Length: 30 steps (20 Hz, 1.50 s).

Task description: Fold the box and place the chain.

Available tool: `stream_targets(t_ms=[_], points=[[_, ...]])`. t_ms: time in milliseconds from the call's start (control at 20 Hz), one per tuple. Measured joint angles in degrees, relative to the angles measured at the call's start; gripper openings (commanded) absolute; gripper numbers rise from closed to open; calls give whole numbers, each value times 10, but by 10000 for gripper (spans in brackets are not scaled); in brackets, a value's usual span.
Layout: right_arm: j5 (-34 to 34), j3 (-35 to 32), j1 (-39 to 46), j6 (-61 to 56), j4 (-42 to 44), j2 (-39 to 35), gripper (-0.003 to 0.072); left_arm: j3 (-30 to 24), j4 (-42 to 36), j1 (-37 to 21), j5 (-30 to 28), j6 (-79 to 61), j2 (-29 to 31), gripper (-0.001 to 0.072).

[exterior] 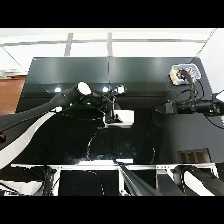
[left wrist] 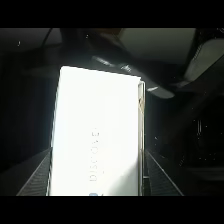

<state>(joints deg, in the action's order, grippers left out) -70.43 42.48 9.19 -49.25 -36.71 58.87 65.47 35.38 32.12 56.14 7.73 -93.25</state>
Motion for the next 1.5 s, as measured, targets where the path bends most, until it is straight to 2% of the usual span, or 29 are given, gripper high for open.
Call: stream_targets(t_ms=[300, 600, 650, 700, 750, 900, 1000, 1200, 1300, 1500], points=[[0, 0, 0, 0, 0, 0, 14, 0, 41, 8, -5, 0, -3, 707], [1, 0, 0, 0, 0, 0, 14, 0, 78, 40, -57, 0, -7, 690], [1, 0, 0, 0, 0, 0, 13, 0, 86, 45, -62, 0, -9, 599], [1, 0, 0, 0, 0, 0, 13, 1, 91, 49, -65, 2, -8, 454], [1, 0, 0, 0, 0, 0, 14, 3, 95, 51, -65, 5, -8, 368], [2, 0, 0, 0, 0, 0, 14, 26, 122, 53, -47, 54, -3, 351], [2, 0, 0, 0, 0, 0, 13, 49, 178, 43, -33, 116, 8, 351], [2, 0, 0, 0, 0, 0, 14, 80, 328, -34, -41, 269, 37, 351], [6, 0, 0, 0, 0, 0, 14, 91, 403, -108, -41, 363, 44, 351], [26, 0, 0, -7, 25, 0, 14, 105, 451, -282, -36, 489, 37, 352]])
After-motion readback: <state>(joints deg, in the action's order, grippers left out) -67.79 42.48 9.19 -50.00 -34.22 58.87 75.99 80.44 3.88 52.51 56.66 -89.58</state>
